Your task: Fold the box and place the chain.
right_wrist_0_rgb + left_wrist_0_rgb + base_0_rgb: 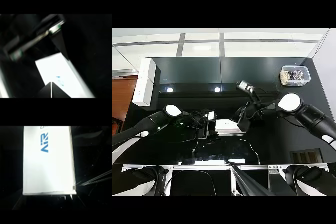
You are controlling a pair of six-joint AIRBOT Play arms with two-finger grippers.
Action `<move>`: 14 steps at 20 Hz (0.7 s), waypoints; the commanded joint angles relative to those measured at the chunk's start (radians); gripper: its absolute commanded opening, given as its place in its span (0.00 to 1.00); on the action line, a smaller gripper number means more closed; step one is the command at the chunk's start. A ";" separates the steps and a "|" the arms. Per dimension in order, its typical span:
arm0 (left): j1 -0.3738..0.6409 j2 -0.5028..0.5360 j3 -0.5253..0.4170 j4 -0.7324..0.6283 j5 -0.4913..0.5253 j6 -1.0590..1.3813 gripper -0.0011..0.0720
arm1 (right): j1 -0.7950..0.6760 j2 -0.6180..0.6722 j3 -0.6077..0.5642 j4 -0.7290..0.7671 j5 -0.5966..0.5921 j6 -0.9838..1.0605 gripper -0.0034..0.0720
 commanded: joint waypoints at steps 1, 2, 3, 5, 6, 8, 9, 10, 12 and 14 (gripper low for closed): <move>0.000 0.000 0.000 0.000 0.000 0.000 0.65 | -0.029 -0.002 -0.023 0.057 0.000 0.425 0.06; 0.000 0.000 0.000 0.000 0.000 0.000 0.65 | -0.037 -0.007 -0.038 0.060 0.010 0.461 0.06; 0.000 0.000 0.000 0.000 0.000 0.000 0.65 | -0.043 -0.016 -0.055 0.061 0.023 0.480 0.06; 0.000 0.000 0.000 0.000 0.000 0.000 0.65 | -0.046 -0.035 -0.089 0.063 0.022 0.504 0.06; 0.000 0.000 0.000 0.000 0.000 0.000 0.65 | -0.046 -0.046 -0.101 0.063 0.021 0.506 0.06; 0.000 0.000 0.000 0.000 0.000 0.000 0.65 | -0.046 -0.077 -0.111 0.058 0.021 0.506 0.06; 0.000 0.000 0.000 0.000 0.000 0.000 0.65 | -0.046 -0.092 -0.111 0.056 0.015 0.506 0.06; 0.000 0.000 0.000 0.000 0.000 0.000 0.65 | -0.046 -0.107 -0.111 0.056 0.006 0.506 0.06; 0.000 0.000 0.000 0.000 0.000 0.000 0.65 | -0.046 -0.130 -0.111 0.055 -0.008 0.505 0.06; 0.000 0.000 0.000 0.000 0.000 0.000 0.65 | -0.046 -0.135 -0.111 0.044 -0.013 0.505 0.06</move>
